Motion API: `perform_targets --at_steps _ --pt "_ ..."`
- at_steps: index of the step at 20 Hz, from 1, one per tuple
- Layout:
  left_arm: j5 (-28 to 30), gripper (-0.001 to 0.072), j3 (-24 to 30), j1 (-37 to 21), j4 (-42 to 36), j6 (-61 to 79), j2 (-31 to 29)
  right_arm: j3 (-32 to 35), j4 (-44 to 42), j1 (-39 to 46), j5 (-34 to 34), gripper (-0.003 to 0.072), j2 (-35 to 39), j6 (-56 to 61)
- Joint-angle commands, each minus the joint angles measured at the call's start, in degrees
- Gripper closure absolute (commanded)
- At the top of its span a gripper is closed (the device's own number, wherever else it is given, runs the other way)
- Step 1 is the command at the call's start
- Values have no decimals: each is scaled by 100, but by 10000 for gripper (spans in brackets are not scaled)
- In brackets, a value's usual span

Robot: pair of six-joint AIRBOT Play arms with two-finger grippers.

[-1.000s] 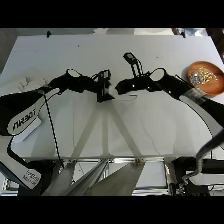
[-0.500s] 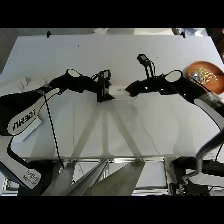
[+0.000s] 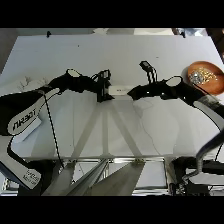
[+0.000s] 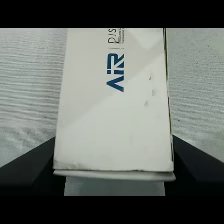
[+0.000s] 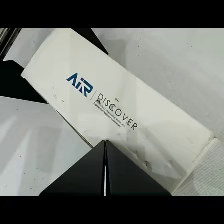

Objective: Fold the box and place the chain.

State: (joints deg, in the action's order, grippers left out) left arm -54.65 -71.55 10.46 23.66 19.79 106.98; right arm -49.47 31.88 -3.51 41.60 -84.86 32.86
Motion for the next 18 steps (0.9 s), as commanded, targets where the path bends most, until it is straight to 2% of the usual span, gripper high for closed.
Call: perform_targets --at_steps 1,7,10,13,18 --pt "-2 430 -2 0 -4 13 -2 24 63 7 -92 670 44 -17" --pt "0 430 -2 0 -4 13 -2 -9 -107 7 -188 668 887 -11" --pt "-2 430 -2 0 -4 13 -2 -11 208 9 -164 667 1585 33" --pt "-2 430 -2 0 -4 11 -2 -13 1292 9 -236 667 2321 555" --pt "-2 430 -2 0 -4 13 -2 -15 4321 7 -208 667 3322 2345"
